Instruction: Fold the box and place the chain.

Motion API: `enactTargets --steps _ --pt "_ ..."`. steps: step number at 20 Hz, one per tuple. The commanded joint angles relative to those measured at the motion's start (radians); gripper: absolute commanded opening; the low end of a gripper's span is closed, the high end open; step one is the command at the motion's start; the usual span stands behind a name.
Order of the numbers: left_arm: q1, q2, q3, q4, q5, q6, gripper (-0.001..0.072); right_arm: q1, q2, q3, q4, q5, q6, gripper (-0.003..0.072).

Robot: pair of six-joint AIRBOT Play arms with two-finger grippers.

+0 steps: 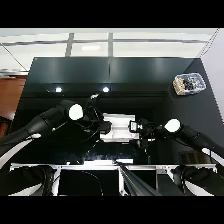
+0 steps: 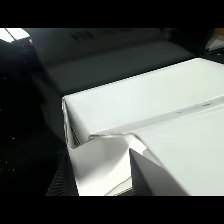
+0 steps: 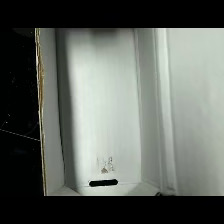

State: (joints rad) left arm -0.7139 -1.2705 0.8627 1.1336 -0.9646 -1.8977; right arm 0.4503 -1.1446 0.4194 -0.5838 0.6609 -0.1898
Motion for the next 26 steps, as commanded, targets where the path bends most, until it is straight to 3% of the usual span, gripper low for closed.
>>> enactTargets --steps 1,7,8,10,11,26 --pt "-0.060 -0.001 0.031 0.139 -0.023 -0.142 0.0440 0.000 -0.001 0.000 0.000 0.001 0.000 0.0409" --pt "-0.118 -0.001 0.064 0.149 -0.024 -0.210 0.0438 0.000 -0.001 0.000 0.000 0.001 0.000 0.0409" --pt "-0.122 -0.001 0.066 0.149 -0.022 -0.222 0.0392 0.000 -0.001 0.000 0.000 0.001 0.000 0.0409" --pt "-0.123 -0.002 0.065 0.151 -0.023 -0.228 0.0381 0.000 -0.001 0.000 0.000 0.001 0.000 0.0409" --pt "-0.123 -0.004 0.065 0.163 -0.025 -0.229 0.0328 0.000 -0.001 0.000 0.000 0.001 0.000 0.0409" --pt "-0.141 -0.164 0.142 0.282 -0.103 -0.336 0.0325 0.000 -0.001 0.000 0.000 0.001 0.000 0.0409"
